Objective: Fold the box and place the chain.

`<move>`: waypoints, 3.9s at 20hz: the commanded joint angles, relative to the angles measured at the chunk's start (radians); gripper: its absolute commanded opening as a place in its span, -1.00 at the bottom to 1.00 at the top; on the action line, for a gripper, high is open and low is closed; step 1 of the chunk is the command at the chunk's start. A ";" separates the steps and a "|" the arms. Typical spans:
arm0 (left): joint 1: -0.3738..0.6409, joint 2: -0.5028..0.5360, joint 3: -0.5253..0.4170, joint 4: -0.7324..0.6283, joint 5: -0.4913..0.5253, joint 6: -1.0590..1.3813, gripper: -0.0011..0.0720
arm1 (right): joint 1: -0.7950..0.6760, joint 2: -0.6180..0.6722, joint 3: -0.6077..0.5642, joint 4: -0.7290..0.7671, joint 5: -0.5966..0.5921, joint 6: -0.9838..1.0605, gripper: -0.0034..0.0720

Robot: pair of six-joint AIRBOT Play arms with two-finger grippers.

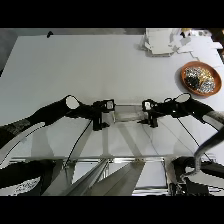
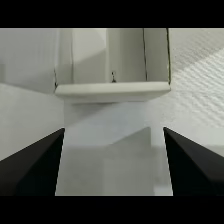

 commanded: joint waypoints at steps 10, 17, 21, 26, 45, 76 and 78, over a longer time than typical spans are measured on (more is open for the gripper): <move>0.000 -0.032 -0.002 -0.220 -0.027 0.312 0.94 | 0.000 0.000 0.000 0.000 0.000 0.000 0.18; -0.005 -0.080 -0.002 -0.285 -0.025 0.317 0.94 | 0.000 0.001 0.000 0.000 0.000 0.000 0.18; -0.023 -0.101 -0.002 -0.323 0.007 0.319 0.93 | 0.000 0.001 0.000 0.000 0.000 0.000 0.18; -0.024 -0.101 -0.002 -0.351 0.014 0.345 0.70 | 0.000 0.000 0.000 0.000 0.000 0.000 0.18; -0.024 -0.101 -0.002 -0.351 0.011 0.336 -0.27 | 0.000 0.001 0.000 0.004 0.000 0.000 0.18; -0.024 -0.101 -0.002 -0.351 0.011 0.336 -0.27 | -0.010 0.335 0.000 -0.451 0.023 0.586 -0.02; -0.024 -0.101 -0.002 -0.351 0.011 0.336 -0.27 | -0.010 0.382 0.000 -0.360 0.063 0.587 -0.57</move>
